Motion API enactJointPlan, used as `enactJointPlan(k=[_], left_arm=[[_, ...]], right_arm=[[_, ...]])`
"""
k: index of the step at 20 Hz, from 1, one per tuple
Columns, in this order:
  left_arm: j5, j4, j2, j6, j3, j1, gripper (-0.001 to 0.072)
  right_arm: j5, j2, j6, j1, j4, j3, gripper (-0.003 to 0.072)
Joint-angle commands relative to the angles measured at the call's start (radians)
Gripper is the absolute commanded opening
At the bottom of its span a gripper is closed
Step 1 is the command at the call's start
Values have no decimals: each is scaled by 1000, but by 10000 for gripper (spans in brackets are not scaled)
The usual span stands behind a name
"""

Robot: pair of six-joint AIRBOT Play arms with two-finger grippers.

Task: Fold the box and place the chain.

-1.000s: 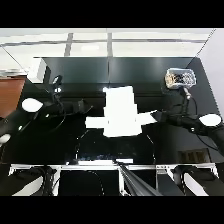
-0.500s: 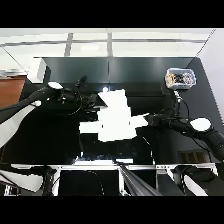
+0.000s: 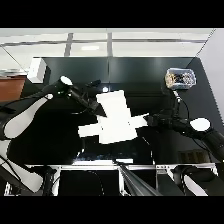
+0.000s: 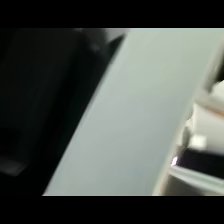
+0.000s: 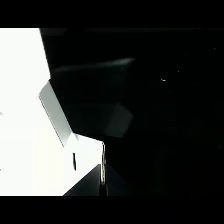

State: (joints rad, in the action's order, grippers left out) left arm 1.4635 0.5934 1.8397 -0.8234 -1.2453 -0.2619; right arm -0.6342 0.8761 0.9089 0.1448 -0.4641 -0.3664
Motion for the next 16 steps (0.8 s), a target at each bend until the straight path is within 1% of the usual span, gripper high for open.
enactJointPlan(k=[1, 4, 5, 6, 7, 9, 10, 11, 12, 13, 14, 16], left_arm=[[11, 82, 11, 12, -55, -19, 329], [18, 79, 11, 8, -58, -19, 329], [20, 79, 11, 8, -58, -19, 314], [19, 79, 11, 8, -58, -19, 193], [18, 79, 11, 8, -59, -18, 156], [13, 78, 11, 8, -59, -19, 156], [11, 76, 11, 8, -59, -18, 156], [10, 75, 11, 9, -59, -18, 148], [8, 75, 11, 11, -59, -18, 101], [8, 75, 11, 16, -59, -18, 30], [8, 76, 11, 21, -59, -18, 27], [8, 76, 11, 23, -59, -18, 26]], right_arm=[[-2, -1, 0, 1, 0, 1, 15], [-2, -1, 0, 1, 0, 1, 15], [-1, -1, 0, 1, -1, 1, 16], [-1, -1, 0, 1, -1, 1, 16], [-1, -1, 0, 1, -1, 1, 16], [-1, -1, 0, 1, -2, 1, 18], [-1, -1, 0, 0, -4, 1, 31], [-1, -1, 0, 0, -5, 0, 204], [-1, -1, 0, 0, -8, -2, 447], [-2, -1, -4, 0, -28, -10, 568], [-15, -1, -8, -2, -87, -29, 574], [-80, -2, -8, -19, -273, -103, 574]])
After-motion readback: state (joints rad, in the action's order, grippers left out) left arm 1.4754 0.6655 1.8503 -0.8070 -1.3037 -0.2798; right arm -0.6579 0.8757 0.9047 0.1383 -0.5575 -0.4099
